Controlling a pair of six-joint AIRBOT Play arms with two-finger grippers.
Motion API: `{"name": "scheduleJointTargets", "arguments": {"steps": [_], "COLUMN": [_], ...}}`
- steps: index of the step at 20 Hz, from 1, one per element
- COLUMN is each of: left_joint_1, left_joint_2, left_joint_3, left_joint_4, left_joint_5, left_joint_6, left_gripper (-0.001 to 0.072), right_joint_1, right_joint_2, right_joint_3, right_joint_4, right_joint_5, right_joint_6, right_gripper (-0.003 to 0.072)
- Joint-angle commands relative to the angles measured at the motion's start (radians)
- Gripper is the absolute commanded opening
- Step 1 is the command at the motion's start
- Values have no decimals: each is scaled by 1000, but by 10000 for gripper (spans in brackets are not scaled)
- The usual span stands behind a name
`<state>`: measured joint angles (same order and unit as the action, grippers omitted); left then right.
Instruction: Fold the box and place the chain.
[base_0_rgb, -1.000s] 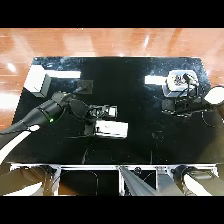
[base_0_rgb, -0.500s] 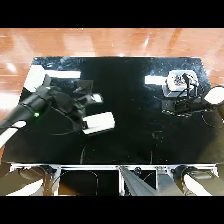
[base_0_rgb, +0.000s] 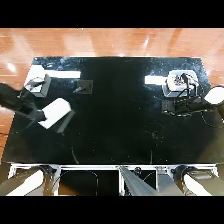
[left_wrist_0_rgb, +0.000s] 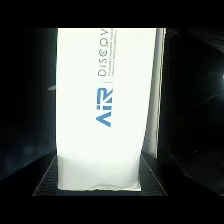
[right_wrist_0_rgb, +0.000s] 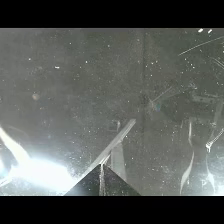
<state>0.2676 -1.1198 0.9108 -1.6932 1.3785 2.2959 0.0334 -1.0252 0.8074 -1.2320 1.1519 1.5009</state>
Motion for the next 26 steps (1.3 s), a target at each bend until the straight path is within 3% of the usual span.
{"name": "scheduleJointTargets", "arguments": {"steps": [1, 4, 9, 16, 17, 19, 26], "left_joint_1": [291, 414, 386, 311, 311, 312, 305], "left_joint_2": [8, 0, -69, -214, -214, -214, -174], "left_joint_3": [1, 8, 48, 96, 96, 108, 261], "left_joint_4": [35, 31, 24, -21, -20, -13, -55], "left_joint_5": [30, -58, -259, -251, -254, -246, -202], "left_joint_6": [-46, -45, -45, -54, -70, -106, -221], "left_gripper": [21, 22, 22, 23, 74, 615, 620], "right_joint_1": [0, 0, 0, 0, 0, 0, 0], "right_joint_2": [0, 0, 0, 0, 0, 0, 0], "right_joint_3": [0, 0, 0, 0, 0, 0, 1], "right_joint_4": [1, 2, 17, 57, 56, 56, 48], "right_joint_5": [-13, -19, -19, -8, -5, -5, -26], "right_joint_6": [-16, -17, -15, -11, -11, -12, -25], "right_gripper": [32, 32, 32, 32, 32, 32, 33]}}
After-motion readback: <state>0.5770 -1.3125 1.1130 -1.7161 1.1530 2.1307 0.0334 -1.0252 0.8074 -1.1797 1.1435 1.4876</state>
